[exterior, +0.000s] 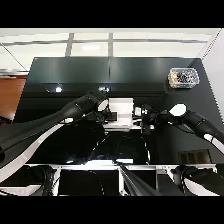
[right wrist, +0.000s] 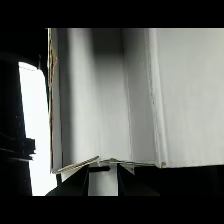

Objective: Fold the box and place the chain.

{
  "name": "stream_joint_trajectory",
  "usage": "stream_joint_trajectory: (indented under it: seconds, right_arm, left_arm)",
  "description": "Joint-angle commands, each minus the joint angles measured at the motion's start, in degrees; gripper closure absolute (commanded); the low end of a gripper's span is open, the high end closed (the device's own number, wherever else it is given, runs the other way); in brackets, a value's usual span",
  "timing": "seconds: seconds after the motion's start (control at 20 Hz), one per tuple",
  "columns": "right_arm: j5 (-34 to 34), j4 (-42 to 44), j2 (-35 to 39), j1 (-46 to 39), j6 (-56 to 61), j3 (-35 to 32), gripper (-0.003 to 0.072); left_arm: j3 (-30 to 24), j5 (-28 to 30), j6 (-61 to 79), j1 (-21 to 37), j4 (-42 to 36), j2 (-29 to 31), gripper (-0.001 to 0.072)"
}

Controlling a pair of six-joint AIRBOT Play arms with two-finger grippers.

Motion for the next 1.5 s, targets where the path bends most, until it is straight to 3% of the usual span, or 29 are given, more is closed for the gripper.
stream_joint_trajectory:
  seconds: [0.0, 0.45, 0.5, 0.55, 0.6, 0.65, 0.7, 0.75, 0.8, 0.85, 0.9, 1.05, 1.25, 1.35, 1.45]
  right_arm:
    - [-1.38, 6.47, -1.97, 2.1, 0.39, -0.02, 0.0491]
    - [-3.43, 6.05, -2.32, 2.8, 3.34, -0.02, 0.0491]
    - [-3.85, 6.08, -2.32, 2.8, 3.43, -0.02, 0.0396]
    - [-4.11, 6.05, -2.32, 2.8, 3.54, -0.02, 0.0228]
    - [-4.07, 6.01, -2.32, 2.78, 3.58, -0.02, 0.0238]
    - [-4.09, 6.05, -2.32, 2.78, 3.56, -0.02, 0.0333]
    - [-4.11, 6.1, -2.32, 2.8, 3.58, -0.02, 0.0304]
    - [-3.8, 6.03, -2.32, 2.8, 3.61, -0.02, 0.0322]
    - [-3.69, 6.01, -2.21, 2.75, 5.75, 0.0, 0.0527]
    - [-3.52, 5.73, -1.79, 2.58, 10.12, 0.07, 0.0677]
    - [-2.99, 4.15, -0.96, 2.05, 17.16, 0.31, 0.0671]
    - [2.91, -10.75, 4.66, -2.78, 52.92, 4.07, 0.0671]
    - [11.43, -35.32, 10.67, -20.04, 97.55, 6.32, 0.0672]
    - [14.8, -38.34, 10.58, -29.03, 103.06, 4.76, 0.0671]
    - [15.61, -32.48, 10.45, -34.69, 102.51, 2.27, 0.0671]
  left_arm:
    - [0.0, 0.09, 0.09, 0.04, -0.04, -0.02, 0.0685]
    - [0.0, 0.11, 0.11, 0.04, -0.04, -0.02, 0.0685]
    - [0.0, 0.11, 0.11, 0.04, -0.04, -0.02, 0.0685]
    - [0.0, 0.11, 0.09, 0.04, -0.04, -0.02, 0.0685]
    - [0.0, 0.11, 0.09, 0.04, -0.04, -0.02, 0.0685]
    - [0.0, 0.11, 0.09, 0.04, -0.04, -0.02, 0.0685]
    - [0.0, 0.11, 0.09, 0.04, -0.04, -0.02, 0.0685]
    - [0.0, 0.11, 0.09, 0.04, -0.04, -0.02, 0.0685]
    - [0.0, 0.11, 0.09, 0.04, -0.04, -0.02, 0.0685]
    - [0.0, 0.17, 0.09, 0.04, -0.07, -0.02, 0.0684]
    - [0.0, 0.15, 0.11, 0.04, -0.33, -0.02, 0.0684]
    - [0.0, 0.07, 0.11, 0.09, -0.24, -0.02, 0.0684]
    - [0.0, 0.02, 0.11, 0.09, -0.28, -0.02, 0.0684]
    - [0.0, -0.04, 0.11, 0.09, -0.28, -0.02, 0.0684]
    - [0.0, -0.09, 0.11, 0.09, -0.26, -0.02, 0.0684]
